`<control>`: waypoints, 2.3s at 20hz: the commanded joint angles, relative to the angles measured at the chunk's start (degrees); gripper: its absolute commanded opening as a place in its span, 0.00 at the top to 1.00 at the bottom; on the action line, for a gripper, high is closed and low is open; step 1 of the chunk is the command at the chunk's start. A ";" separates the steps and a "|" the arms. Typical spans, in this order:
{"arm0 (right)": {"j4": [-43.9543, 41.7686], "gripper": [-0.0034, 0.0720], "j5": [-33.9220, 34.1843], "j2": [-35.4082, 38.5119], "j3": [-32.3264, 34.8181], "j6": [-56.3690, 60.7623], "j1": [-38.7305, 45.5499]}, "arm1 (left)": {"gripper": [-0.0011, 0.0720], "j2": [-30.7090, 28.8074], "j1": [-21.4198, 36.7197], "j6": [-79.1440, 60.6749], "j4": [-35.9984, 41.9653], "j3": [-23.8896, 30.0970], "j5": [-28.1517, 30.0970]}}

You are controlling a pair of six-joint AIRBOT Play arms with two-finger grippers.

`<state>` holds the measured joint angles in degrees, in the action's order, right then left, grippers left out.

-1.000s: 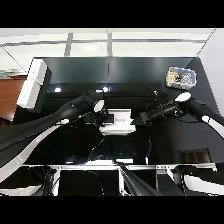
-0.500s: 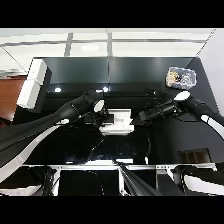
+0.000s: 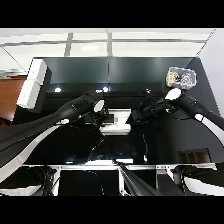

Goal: Fold the box and place the chain.

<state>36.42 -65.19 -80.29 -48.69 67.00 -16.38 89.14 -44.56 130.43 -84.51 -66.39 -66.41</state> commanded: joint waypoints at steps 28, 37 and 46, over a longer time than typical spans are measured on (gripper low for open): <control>48.02 0.55 5.22 -2.40 -9.09 66.12 -24.44 | 0.95 0.02 0.04 -0.13 -0.07 -0.02 0.37; 45.66 0.94 5.60 -3.19 -9.09 66.29 -24.44 | 0.95 0.02 0.04 -0.13 -0.07 -0.02 0.37; 45.75 0.63 5.64 -3.19 -9.14 66.66 -24.44 | 0.95 0.02 0.04 -0.13 -0.07 -0.02 0.39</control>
<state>82.46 -59.81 -83.50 -57.78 134.17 -40.82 89.17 -44.56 130.45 -84.53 -66.39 -65.95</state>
